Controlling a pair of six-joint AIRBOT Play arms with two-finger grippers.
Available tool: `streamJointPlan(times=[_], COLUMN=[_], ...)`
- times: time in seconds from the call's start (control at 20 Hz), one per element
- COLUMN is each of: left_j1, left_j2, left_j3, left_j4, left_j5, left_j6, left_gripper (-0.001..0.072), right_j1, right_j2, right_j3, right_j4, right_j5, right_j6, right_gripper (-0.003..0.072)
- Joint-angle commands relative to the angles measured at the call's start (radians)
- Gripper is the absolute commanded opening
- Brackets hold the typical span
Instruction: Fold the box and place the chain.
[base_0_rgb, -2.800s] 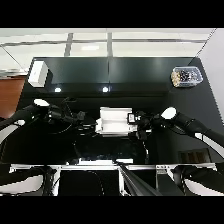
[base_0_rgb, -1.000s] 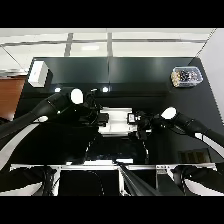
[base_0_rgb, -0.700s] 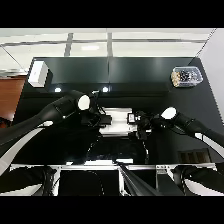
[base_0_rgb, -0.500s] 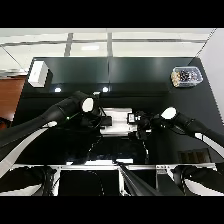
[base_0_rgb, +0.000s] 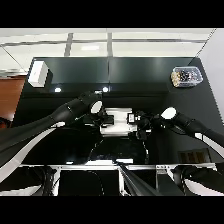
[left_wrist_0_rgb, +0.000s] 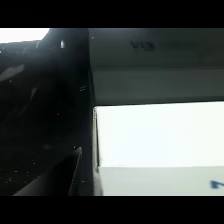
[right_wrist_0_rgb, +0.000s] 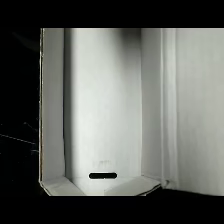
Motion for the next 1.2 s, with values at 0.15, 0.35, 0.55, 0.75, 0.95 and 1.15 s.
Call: streamJointPlan(times=[0.15,0.35,0.55,0.75,0.95,1.15], left_j1=[-0.015,-0.015,-0.015,-0.015,-0.015,-0.015], left_j2=[-0.029,-0.049,-0.049,-0.050,-0.050,-0.050], left_j3=[0.031,0.030,0.030,0.030,0.030,0.030], left_j4=[0.017,0.013,0.013,-0.009,-0.008,-0.010], left_j5=[-0.027,-0.032,-0.028,0.010,0.009,0.005], left_j6=[-0.038,-0.038,-0.038,-0.062,-0.064,-0.064], left_gripper=[0.0265,0.0265,0.0265,0.0265,0.0026,0.0048], right_j1=[0.001,0.001,0.001,0.001,0.001,0.001], right_j2=[0.000,0.000,0.000,0.000,0.000,0.000], right_j3=[0.000,0.000,0.000,0.000,0.000,0.000], right_j4=[0.000,0.000,0.000,0.000,0.000,0.000], right_j5=[-0.001,-0.001,-0.001,-0.001,-0.001,-0.002], right_j6=[0.000,0.000,0.000,0.000,0.001,0.001], right_gripper=[0.0473,0.0473,0.0473,0.0474,0.0473,0.0473])
